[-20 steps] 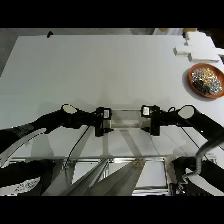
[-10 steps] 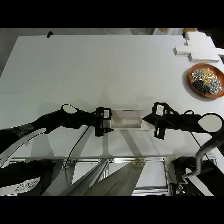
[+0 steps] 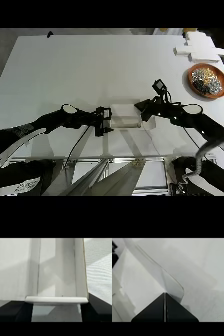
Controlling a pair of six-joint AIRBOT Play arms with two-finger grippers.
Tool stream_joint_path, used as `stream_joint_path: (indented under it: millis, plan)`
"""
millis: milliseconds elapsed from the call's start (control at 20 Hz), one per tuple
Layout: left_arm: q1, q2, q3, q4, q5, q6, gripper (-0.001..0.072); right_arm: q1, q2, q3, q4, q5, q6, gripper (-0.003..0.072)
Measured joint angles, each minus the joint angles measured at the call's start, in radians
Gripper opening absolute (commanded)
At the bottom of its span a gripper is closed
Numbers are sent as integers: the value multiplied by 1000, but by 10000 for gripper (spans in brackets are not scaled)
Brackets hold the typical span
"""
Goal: Fold the box and place the chain.
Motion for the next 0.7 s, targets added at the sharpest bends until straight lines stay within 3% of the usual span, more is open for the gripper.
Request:
stream_joint_path:
  millis: [200, 350, 450, 700]
  plan:
    - [0, 0, 0, 1, -2, 0, 74, 0, -74, 1, 1, 1, 43, 14]
    - [0, 0, 0, 1, -1, 3, 74, 0, -31, 16, -59, 58, 87, 14]
    - [0, 0, 0, 0, 2, 2, 74, 0, 39, 35, -158, 89, 149, 14]
    - [0, 0, 0, 0, 1, 2, 74, 0, 229, 60, -578, 262, 293, 13]
